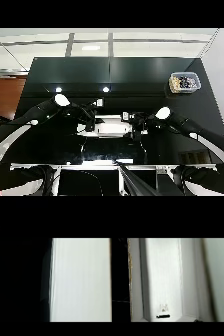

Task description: Fold the box and place the chain.

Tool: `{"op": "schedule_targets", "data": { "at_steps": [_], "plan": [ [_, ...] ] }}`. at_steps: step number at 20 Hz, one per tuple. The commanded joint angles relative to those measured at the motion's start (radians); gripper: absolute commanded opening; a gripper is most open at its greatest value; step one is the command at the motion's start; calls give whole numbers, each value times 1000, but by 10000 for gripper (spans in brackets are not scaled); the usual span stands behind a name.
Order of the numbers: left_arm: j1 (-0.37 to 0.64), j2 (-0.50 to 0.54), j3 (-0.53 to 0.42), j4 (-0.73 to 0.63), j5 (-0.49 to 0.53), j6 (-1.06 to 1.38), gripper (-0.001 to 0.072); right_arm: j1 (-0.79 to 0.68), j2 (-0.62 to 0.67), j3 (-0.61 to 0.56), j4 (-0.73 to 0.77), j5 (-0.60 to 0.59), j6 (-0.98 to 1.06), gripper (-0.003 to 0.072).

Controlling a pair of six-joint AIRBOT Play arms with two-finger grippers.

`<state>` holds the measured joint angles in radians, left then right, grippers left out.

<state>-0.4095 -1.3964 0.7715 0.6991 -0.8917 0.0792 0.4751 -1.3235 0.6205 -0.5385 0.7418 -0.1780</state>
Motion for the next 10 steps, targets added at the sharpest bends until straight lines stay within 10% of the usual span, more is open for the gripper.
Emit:
{"op": "schedule_targets", "data": {
  "at_steps": [1, 10],
  "plan": [
    [0, -1, 0, 0, 2, 0, 25, 8, -1, -5, -16, -49, 27, 634],
    [0, -1, 0, 0, 2, 0, 26, 26, -2, -6, -68, -66, 68, 633]
  ]
}}
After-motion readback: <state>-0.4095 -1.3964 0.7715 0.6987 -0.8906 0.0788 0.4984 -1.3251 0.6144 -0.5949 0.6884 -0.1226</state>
